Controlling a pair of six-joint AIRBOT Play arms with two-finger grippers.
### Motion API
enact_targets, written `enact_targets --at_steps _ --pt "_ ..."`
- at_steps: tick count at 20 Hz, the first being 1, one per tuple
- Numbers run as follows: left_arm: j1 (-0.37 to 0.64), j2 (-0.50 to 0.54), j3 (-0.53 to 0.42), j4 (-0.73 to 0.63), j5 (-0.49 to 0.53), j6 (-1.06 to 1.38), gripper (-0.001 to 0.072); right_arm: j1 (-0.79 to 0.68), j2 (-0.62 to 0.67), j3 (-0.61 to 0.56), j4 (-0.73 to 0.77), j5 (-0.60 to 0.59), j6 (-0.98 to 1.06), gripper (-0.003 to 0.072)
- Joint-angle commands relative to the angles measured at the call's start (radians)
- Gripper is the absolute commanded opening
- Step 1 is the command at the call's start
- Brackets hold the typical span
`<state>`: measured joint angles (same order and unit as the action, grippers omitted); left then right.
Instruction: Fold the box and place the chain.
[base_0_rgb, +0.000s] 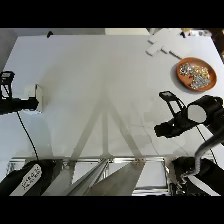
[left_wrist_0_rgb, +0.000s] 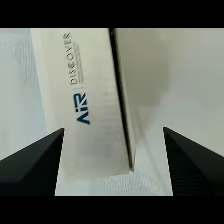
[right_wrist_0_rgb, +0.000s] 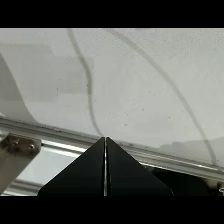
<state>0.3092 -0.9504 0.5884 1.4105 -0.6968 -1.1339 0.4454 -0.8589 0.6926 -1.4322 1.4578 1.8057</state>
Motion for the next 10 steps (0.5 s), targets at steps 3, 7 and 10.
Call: enact_targets --at_steps 3,7,10 --pt "-0.117 0.134 0.000 0.063 0.014 -0.001 0.0701 0.000 0.001 0.001 0.000 0.000 0.000 0.0020" --pt "-0.193 0.189 0.000 0.064 -0.006 0.000 0.0688 0.000 0.001 0.001 0.000 0.000 0.000 0.0020" --pt "-0.210 0.193 0.000 0.064 -0.010 0.000 0.0561 0.000 0.001 0.001 0.000 0.000 0.000 0.0020"
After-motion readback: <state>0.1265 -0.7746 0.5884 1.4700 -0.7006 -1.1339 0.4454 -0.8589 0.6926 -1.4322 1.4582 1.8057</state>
